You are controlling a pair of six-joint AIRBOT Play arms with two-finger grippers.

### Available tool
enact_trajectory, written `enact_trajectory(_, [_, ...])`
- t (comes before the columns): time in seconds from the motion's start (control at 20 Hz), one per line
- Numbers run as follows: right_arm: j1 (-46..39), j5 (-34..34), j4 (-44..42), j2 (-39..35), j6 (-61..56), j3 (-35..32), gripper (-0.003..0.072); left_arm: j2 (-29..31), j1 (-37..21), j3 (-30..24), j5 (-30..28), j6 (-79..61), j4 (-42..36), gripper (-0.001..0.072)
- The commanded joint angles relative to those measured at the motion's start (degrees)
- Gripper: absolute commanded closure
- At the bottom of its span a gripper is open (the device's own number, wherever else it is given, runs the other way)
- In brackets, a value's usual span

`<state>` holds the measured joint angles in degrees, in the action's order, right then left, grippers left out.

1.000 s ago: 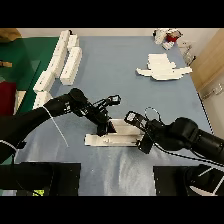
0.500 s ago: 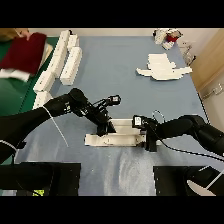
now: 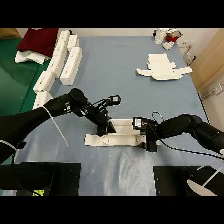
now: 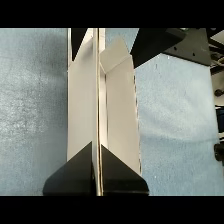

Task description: Fold the box.

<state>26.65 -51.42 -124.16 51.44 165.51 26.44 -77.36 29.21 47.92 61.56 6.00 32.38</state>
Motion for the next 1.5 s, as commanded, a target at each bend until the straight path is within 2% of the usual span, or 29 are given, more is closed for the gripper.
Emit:
enact_trajectory(0.0, [0.0, -0.1, -0.1, 0.8, 0.4, 0.0, -0.0034, 0.0, 0.0, 0.0, 0.0, 0.0, 0.0, 0.0692])
enact_trajectory(0.4, [0.0, 0.0, 0.2, 2.3, 0.5, -0.2, -0.0023, 0.0, 0.0, 0.0, 0.0, 0.0, 0.0, 0.0693])
enact_trajectory(1.1, [1.2, 4.1, -0.6, 5.9, 1.2, -1.9, -0.0001, 0.0, 0.0, 0.0, 0.0, 0.0, 0.0, 0.0692])
enact_trajectory(1.25, [1.6, 4.5, -0.6, 5.9, 1.3, -2.2, 0.0107, 0.0, 0.0, 0.0, 0.0, 0.0, 0.0, 0.0693])
enact_trajectory(1.35, [1.6, 4.4, -0.5, 5.9, 1.2, -2.2, 0.0115, 0.0, 0.0, 0.0, 0.0, 0.0, 0.0, 0.0692])
enact_trajectory(1.4, [1.6, 4.3, -0.5, 5.9, 1.2, -2.2, 0.0182, 0.0, 0.0, 0.0, 0.0, 0.0, 0.0, 0.0693])
enact_trajectory(1.45, [1.6, 4.2, -0.3, 5.9, 1.2, -2.2, 0.0181, 0.0, 0.0, 0.0, 0.0, 0.0, 0.0, 0.0693])
